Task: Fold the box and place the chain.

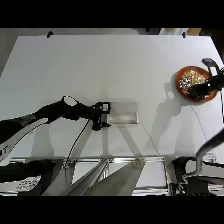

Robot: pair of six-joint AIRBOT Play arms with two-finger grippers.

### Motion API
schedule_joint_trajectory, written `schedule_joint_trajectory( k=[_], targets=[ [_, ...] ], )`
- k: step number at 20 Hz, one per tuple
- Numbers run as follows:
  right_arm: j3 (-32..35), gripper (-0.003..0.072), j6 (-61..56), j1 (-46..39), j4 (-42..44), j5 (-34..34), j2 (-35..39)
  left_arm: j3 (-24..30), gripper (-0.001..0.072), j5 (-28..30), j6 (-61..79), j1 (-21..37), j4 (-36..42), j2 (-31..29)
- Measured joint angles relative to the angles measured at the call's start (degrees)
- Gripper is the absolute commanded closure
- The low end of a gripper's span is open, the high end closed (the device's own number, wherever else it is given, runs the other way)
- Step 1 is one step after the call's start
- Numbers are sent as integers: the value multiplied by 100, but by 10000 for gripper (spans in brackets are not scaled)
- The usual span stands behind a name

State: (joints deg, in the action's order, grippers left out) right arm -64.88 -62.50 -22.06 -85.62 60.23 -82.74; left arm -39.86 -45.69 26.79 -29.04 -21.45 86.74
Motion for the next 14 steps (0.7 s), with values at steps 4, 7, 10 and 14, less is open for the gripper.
schedule_joint_trajectory(
  k=[4,7,10,14],
  targets=[
    [0,667,-9,0,363,413,918,0,557,0,0,0,0,0],
    [0,667,-15,0,1032,855,1681,0,557,0,0,0,0,0],
    [7,667,50,94,1578,1290,2457,0,557,0,0,0,0,0],
    [20,667,39,570,1886,1729,3381,0,557,0,0,0,0,0]
  ],
)
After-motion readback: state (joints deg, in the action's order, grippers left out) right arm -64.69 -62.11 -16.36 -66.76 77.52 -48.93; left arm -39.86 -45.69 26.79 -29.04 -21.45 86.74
